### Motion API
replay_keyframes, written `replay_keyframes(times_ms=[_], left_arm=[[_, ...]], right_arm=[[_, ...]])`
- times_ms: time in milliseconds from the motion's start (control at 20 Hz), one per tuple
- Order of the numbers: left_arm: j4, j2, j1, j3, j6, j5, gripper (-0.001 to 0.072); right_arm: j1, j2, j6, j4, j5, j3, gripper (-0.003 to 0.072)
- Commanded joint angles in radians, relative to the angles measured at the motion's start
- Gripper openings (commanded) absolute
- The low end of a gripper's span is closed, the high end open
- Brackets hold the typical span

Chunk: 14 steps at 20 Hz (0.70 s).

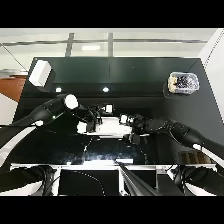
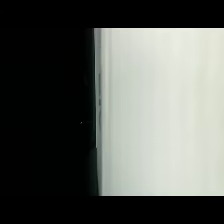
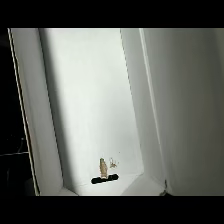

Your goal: Fold the box and place the chain.

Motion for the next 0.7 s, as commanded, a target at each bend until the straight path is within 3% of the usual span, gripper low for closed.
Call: replay_keyframes(times_ms=[0,100,150,200,250,400,650], left_arm=[[0.0,-0.001,0.0,0.0,0.0,-0.002,0.0031],[0.0,0.0,0.001,0.0,0.0,-0.002,0.0056],[0.0,0.0,0.001,0.0,0.0,-0.004,0.0171],[0.0,0.001,0.002,0.001,-0.003,-0.006,0.0313],[0.001,0.004,0.002,0.001,-0.017,-0.005,0.0388],[0.046,0.025,0.018,0.002,-0.084,-0.006,0.0705],[0.211,0.119,0.071,0.002,-0.306,-0.061,0.0705]], right_arm=[[0.0,-0.009,0.0,-0.001,0.003,0.0,0.0556],[0.0,-0.009,0.0,-0.001,0.003,0.0,0.0523],[0.0,-0.009,0.0,-0.001,0.003,0.0,0.0466],[0.0,-0.008,0.0,-0.001,0.002,0.0,0.0464],[0.0,-0.008,0.0,-0.001,0.002,0.0,0.0464],[0.0,-0.008,0.0,-0.001,0.0,0.0,0.0464],[0.0,-0.006,0.0,-0.021,-0.022,0.0,0.0464]])
